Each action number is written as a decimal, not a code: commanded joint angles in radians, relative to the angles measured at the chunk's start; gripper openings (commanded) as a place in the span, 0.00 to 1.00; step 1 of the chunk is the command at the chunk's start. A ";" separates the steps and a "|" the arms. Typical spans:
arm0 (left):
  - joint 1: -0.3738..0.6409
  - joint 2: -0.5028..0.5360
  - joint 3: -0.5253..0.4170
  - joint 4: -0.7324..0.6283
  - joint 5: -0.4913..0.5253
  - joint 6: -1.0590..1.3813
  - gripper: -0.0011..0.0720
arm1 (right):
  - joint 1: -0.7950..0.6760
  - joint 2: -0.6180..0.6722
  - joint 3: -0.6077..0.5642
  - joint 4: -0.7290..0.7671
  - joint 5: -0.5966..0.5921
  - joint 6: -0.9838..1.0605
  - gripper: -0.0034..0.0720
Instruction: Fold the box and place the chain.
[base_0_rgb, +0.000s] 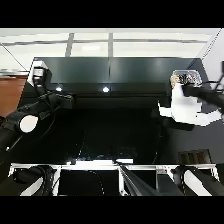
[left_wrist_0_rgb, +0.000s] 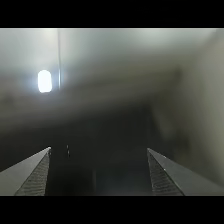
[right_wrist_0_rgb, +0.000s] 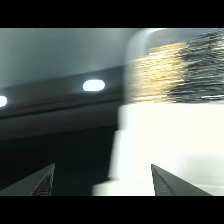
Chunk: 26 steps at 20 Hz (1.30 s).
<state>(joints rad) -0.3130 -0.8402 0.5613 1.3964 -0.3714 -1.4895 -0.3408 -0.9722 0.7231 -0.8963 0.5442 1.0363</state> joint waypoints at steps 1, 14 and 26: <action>-0.019 -0.043 0.067 0.035 -0.257 -0.035 0.99 | -0.219 -0.031 0.143 -0.493 0.078 0.349 1.00; -0.019 -0.043 0.067 0.014 -0.264 -0.089 0.99 | -0.544 -0.563 0.438 -0.233 0.690 -0.086 0.78; -0.019 -0.043 0.067 0.009 -0.217 -0.089 0.99 | -0.498 -0.517 0.462 -0.096 0.862 -0.185 0.06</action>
<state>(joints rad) -0.3317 -0.8829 0.6277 1.4078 -0.6170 -1.5784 -0.8417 -1.5360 1.1896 -1.0725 1.2961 0.8749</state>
